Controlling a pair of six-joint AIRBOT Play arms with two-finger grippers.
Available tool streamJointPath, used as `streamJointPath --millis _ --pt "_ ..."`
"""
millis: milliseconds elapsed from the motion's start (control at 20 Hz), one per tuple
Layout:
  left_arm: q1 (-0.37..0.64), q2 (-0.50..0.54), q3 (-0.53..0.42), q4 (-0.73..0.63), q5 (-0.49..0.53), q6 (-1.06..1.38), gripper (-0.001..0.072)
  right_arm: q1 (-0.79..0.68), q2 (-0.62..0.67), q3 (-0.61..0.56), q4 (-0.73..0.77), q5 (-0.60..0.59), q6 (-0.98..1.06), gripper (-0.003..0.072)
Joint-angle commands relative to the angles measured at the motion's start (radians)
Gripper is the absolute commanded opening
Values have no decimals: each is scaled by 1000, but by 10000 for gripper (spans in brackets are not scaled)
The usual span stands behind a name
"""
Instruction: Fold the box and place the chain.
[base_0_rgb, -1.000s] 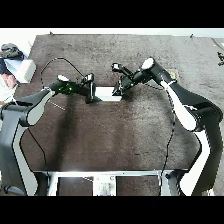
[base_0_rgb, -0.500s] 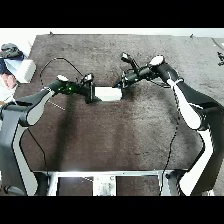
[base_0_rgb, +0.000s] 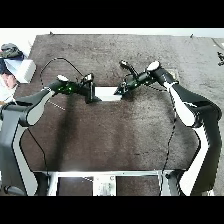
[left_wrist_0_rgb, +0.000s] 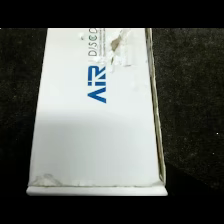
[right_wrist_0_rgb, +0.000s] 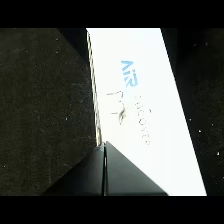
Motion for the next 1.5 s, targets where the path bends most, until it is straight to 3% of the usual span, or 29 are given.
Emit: streamJointPath --millis 0,250,400,550,700,900,1050,1250,1450 --pt "0 0 0 0 0 0 353 0 -3 0 -39 -2 11 10" --pt "0 0 0 0 0 0 353 0 134 0 136 -3 11 7" --pt "0 0 0 0 0 0 353 -4 270 -3 139 2 85 6" --pt "0 0 0 0 0 0 353 -22 440 -122 138 -42 119 5" --pt "0 0 0 0 0 0 353 -64 679 -396 138 -254 119 6" --pt "0 0 0 0 0 0 353 -135 1077 -879 138 -738 119 7" --pt "0 0 0 0 0 0 353 -164 1360 -1192 138 -1029 119 8" --pt "0 0 0 0 -2 0 353 -164 1682 -1496 139 -1210 119 9" --pt "0 0 0 -54 -2 0 353 -164 1843 -1646 138 -1312 119 9"
